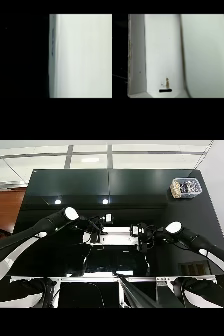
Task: Fold the box and place the chain.
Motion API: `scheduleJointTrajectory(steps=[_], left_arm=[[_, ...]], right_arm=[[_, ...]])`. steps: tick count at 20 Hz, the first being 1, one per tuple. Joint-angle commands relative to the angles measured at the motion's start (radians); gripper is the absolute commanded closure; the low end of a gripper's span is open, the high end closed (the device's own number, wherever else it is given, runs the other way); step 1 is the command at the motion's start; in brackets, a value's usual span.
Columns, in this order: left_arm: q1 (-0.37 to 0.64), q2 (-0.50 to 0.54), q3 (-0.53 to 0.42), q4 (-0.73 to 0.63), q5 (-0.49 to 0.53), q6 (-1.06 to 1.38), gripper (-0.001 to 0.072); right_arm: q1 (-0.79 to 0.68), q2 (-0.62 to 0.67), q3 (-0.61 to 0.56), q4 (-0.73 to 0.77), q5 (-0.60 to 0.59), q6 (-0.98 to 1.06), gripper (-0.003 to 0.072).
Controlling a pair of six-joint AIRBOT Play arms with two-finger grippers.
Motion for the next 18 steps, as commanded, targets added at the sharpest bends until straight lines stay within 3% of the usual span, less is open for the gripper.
scheduleJointTrajectory(steps=[1,18], left_arm=[[0.000,0.000,0.000,0.000,0.002,0.000,0.0682],[0.000,0.000,0.000,-0.001,0.002,0.000,0.0682]], right_arm=[[0.001,-0.006,0.005,-0.001,-0.002,0.010,-0.0020],[0.028,-0.040,0.040,-0.096,-0.036,0.151,-0.0021]])
